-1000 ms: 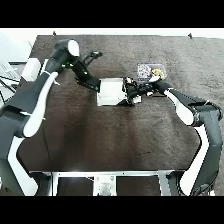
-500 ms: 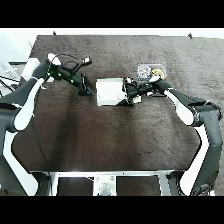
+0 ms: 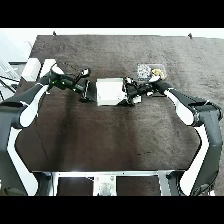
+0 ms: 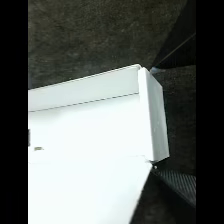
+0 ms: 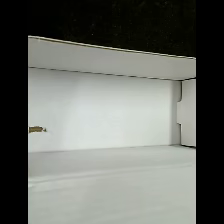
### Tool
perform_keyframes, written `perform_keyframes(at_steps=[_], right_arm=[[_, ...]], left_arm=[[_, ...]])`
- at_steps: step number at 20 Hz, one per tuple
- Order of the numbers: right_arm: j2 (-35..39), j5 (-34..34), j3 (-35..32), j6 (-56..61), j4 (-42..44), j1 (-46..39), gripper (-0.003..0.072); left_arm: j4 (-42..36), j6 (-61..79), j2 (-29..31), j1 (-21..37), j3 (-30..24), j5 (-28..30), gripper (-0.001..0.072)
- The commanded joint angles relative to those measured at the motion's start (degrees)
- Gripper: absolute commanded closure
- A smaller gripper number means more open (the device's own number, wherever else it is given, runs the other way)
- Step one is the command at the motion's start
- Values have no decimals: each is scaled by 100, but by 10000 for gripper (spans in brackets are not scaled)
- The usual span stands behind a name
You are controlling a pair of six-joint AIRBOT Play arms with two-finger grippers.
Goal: Fold the box and place the chain.
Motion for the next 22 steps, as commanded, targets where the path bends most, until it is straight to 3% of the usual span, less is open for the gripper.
perform_keyframes(at_steps=[1, 22], right_arm=[[4, 2, -2, 2, 0, 2, 116], [4, 2, -2, 2, 0, 2, 115]], left_arm=[[-57, 295, -31, 7, -22, 46, -11], [-262, 492, -289, -111, -63, 0, -11]])
